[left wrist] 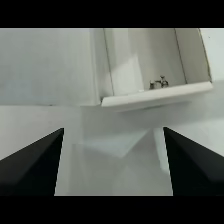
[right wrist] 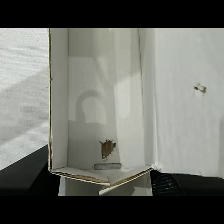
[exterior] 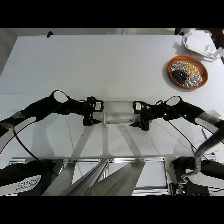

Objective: Fold the box and place the chain.

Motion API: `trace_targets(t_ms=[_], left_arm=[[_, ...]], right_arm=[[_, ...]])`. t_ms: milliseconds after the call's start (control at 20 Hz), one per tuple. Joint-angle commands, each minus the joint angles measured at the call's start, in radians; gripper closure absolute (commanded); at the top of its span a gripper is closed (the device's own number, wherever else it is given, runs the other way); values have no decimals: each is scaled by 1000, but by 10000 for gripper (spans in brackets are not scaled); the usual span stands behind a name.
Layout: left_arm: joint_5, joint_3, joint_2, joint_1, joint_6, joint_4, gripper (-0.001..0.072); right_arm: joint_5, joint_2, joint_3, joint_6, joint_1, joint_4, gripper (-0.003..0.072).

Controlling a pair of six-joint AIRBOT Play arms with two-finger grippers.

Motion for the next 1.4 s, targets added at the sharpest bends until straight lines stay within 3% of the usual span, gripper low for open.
trace_targets(t_ms=[0,150,450,1200,1350], left_arm=[[-33,-7,-45,-11,82,-82,-7],[-101,-7,-45,-11,82,-83,-7],[-145,-7,-45,-13,43,-90,-8],[-53,-13,-108,-32,-26,-192,15],[-53,-13,-108,-32,-26,-192,211]], right_arm=[[0,0,1,0,0,0,285],[0,0,1,0,0,0,285],[0,0,1,0,0,0,285],[0,0,1,0,0,0,285],[0,0,1,0,0,0,285]])
